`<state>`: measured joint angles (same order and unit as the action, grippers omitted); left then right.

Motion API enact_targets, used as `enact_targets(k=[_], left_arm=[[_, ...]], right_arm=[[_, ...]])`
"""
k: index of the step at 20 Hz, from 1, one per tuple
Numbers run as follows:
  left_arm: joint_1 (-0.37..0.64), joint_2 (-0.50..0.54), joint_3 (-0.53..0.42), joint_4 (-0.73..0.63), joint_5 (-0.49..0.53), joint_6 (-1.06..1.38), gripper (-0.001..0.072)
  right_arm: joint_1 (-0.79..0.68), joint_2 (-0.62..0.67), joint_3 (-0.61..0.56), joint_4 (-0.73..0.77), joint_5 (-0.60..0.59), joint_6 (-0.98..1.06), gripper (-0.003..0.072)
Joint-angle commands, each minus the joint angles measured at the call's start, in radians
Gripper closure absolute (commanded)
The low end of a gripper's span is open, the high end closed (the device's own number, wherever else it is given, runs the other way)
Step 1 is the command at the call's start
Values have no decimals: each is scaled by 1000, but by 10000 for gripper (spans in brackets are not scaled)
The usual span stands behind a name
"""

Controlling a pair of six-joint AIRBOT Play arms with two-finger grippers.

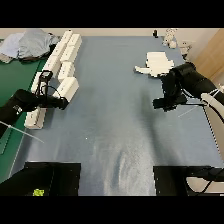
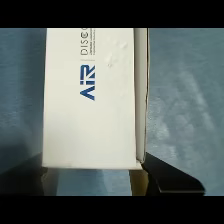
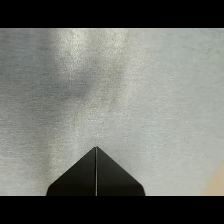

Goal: Fold the box.

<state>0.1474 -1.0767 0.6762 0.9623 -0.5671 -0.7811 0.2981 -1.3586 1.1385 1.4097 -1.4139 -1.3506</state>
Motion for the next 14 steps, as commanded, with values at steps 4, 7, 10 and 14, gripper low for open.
enact_targets(k=[4,7,10,14], left_arm=[[66,-214,129,19,78,-83,198],[64,-281,159,18,97,-83,198],[64,-338,200,10,107,-82,198],[57,-370,246,6,139,-80,198]], right_arm=[[0,-1,1,0,0,0,684],[0,-1,1,0,1,0,684],[0,-1,1,0,1,0,683],[0,-1,1,0,1,0,683]])
